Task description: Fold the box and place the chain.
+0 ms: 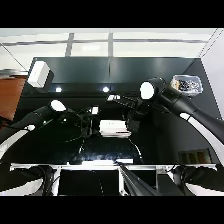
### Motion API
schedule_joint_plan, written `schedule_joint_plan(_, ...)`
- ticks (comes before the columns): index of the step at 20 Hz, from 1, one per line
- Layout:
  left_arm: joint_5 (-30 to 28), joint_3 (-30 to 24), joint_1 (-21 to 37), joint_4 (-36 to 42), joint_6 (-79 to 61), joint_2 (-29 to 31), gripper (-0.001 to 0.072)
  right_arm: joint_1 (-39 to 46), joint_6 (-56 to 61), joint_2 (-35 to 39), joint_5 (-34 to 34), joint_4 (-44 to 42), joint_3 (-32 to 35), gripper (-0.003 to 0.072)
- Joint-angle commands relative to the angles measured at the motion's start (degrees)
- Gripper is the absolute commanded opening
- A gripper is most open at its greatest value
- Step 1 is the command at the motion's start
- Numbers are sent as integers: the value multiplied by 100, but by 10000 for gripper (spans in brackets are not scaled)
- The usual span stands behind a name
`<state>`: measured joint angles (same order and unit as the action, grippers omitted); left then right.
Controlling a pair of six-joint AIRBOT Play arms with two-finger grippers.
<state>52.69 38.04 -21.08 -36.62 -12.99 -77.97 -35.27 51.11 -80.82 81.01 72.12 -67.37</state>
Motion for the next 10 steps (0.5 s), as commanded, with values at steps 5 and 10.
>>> schedule_joint_plan(5,2,2,2,0,2,2,434,-70,81,0,39,94,2,205)
schedule_joint_plan(10,2,2,2,0,2,2,434,-70,168,-2,13,101,2,273)
